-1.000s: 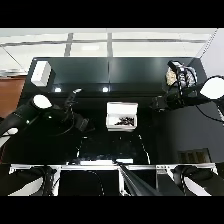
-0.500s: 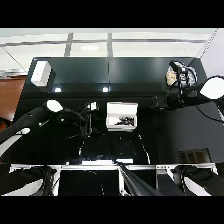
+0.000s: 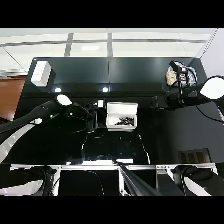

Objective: Fold the box and place the chain.

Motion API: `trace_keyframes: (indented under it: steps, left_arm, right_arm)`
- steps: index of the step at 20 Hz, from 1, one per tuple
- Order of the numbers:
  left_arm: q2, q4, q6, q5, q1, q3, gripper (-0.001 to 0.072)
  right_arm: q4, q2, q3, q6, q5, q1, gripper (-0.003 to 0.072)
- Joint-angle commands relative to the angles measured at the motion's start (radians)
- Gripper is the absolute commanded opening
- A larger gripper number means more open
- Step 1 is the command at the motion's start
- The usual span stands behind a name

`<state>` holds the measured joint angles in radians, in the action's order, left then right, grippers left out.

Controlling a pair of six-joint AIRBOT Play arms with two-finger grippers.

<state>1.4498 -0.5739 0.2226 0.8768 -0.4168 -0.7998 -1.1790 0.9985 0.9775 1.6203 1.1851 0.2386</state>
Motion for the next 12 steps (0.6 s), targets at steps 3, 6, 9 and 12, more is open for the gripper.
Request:
trace_keyframes:
  steps: [3, 6, 9, 12]
  left_arm:
    - [0.034, 0.01, 0.018, 0.014, -0.027, -0.031, 0.0708]
    - [0.035, 0.013, 0.018, 0.013, -0.031, -0.033, 0.0708]
    - [0.036, 0.052, 0.036, 0.014, -0.032, -0.033, 0.0696]
    - [0.036, 0.062, 0.039, -0.006, -0.042, -0.033, 0.0385]
  right_arm:
    - [0.0, 0.0, 0.0, 0.0, 0.0, 0.001, 0.0345]
    - [0.0, 0.0, 0.0, 0.0, -0.003, 0.001, 0.0345]
    - [0.001, 0.0, 0.0, 0.0, -0.031, 0.002, 0.0345]
    - [0.001, 0.008, 0.0, 0.0, -0.128, 0.002, 0.0345]
